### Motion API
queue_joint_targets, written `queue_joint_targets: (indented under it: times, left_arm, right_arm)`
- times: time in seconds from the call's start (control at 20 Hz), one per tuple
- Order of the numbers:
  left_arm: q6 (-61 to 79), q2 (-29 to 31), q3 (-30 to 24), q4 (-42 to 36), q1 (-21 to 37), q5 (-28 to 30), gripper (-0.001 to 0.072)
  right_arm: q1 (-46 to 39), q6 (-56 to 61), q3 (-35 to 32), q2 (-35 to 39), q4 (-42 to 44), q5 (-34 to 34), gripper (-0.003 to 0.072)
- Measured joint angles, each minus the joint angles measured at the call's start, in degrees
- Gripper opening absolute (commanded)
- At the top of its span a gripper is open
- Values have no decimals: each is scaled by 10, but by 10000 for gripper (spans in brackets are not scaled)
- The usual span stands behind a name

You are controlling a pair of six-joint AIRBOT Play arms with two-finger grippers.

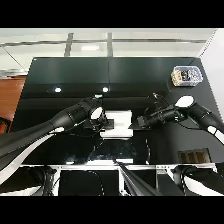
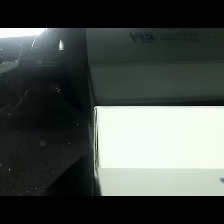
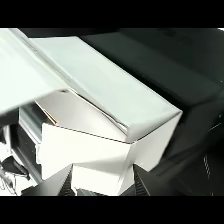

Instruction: Fold the box and place the chain.

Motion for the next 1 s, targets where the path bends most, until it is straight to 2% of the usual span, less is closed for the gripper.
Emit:
queue_joint_targets:
  times: [0.2,0.45,0.5,0.55,1.0]
  left_arm:
    - [-1,0,0,1,0,-1,25]
    - [0,0,0,-1,0,0,24]
    - [0,0,0,-1,0,0,24]
    - [0,0,0,-1,0,1,24]
    - [-1,0,0,0,0,2,24]
  right_arm:
    - [39,35,17,0,-29,-32,426]
    - [95,128,50,0,-129,-56,425]
    - [106,147,54,0,-146,-61,413]
    - [115,165,57,0,-162,-66,346]
    - [217,387,94,-28,-326,-119,346]
